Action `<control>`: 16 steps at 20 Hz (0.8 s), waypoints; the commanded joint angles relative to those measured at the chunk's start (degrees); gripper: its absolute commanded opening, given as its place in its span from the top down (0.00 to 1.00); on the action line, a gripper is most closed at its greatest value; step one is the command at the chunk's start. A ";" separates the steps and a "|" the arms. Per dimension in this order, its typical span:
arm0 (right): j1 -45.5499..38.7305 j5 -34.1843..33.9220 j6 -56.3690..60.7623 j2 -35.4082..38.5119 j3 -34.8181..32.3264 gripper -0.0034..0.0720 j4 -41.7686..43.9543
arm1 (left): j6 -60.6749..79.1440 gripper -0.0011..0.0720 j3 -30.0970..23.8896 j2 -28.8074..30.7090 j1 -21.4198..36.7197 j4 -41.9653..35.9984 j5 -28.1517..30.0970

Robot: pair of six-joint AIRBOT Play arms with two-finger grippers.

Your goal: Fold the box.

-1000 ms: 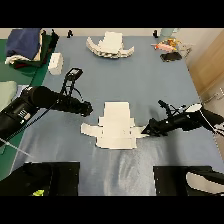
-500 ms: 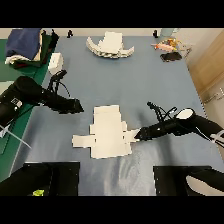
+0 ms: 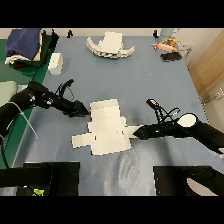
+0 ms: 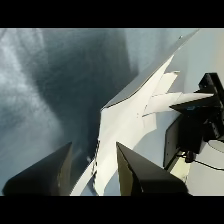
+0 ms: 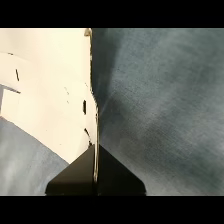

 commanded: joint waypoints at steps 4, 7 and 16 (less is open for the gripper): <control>0.46 -0.92 1.73 0.61 -0.04 0.95 -0.68 | 11.58 0.42 7.21 -12.31 -5.73 -8.66 -0.37; 0.46 -0.92 1.86 0.61 -0.04 0.95 -0.68 | 14.40 0.61 11.85 -15.17 -8.57 -7.87 -4.52; 0.46 -0.96 2.36 0.59 -0.04 0.95 -1.11 | 18.53 0.96 13.31 -15.26 -9.99 -0.31 -7.85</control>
